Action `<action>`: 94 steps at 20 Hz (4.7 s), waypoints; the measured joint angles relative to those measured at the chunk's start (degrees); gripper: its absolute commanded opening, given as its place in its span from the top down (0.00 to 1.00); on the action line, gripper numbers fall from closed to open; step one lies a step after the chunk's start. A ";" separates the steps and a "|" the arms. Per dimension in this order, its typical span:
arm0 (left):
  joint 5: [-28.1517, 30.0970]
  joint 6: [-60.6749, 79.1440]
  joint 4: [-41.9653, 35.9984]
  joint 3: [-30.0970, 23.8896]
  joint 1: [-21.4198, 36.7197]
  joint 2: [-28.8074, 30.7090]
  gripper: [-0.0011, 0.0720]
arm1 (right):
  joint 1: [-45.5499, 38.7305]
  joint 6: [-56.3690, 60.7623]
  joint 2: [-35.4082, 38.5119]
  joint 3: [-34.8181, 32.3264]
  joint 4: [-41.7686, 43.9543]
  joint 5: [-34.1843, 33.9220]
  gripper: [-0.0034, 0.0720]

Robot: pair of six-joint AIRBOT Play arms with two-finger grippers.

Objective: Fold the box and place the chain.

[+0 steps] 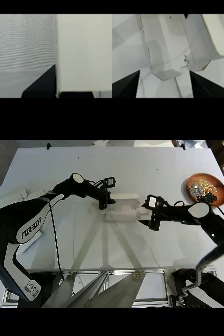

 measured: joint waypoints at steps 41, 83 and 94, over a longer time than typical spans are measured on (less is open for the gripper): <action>0.04 -0.02 0.00 0.00 0.00 0.00 0.97 | -1.62 -20.70 -17.35 1.25 23.37 -13.22 0.04; -0.09 0.04 0.09 0.00 0.00 0.00 0.97 | -5.64 -14.08 -38.64 25.18 9.92 16.59 0.04; -0.04 0.02 0.02 0.00 -0.02 0.00 0.97 | -5.53 -12.22 -40.17 25.49 7.74 16.74 0.04</action>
